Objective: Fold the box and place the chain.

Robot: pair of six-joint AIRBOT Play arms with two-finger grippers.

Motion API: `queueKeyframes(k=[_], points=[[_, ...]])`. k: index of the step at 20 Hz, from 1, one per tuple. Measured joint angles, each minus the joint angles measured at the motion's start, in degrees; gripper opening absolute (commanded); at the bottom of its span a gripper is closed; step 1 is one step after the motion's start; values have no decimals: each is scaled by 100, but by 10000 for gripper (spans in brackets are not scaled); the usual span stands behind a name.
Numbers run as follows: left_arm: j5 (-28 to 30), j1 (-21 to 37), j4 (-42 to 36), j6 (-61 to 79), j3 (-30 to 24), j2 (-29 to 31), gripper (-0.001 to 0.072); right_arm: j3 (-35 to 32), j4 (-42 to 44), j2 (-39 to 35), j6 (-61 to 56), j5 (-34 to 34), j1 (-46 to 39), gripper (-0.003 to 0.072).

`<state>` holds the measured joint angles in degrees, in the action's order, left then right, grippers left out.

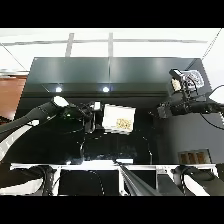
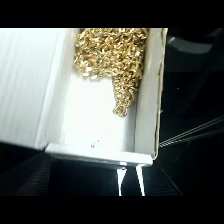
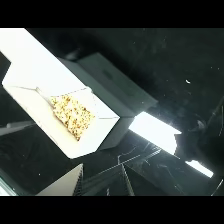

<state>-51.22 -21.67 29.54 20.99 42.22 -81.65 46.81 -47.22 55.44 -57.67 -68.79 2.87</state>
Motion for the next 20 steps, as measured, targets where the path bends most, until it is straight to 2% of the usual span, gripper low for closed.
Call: queueKeyframes(k=[3,5,9,10,11,17,20], points=[[-103,-66,70,151,0,-7,681,0,0,0,2,42,0,287],[-138,-90,101,127,0,-7,485,0,0,0,4,63,0,287],[-149,-107,122,-157,2,-4,462,-74,22,0,-31,286,31,289],[-149,-111,127,-203,2,-4,462,-98,31,2,-116,411,74,431],[-151,-111,129,-240,2,-4,463,-114,33,13,-229,568,146,720],[-149,-111,146,-328,2,-4,462,-61,203,426,-721,2090,973,712],[-149,-111,149,-339,2,-4,462,44,293,796,-479,2398,1298,706]])
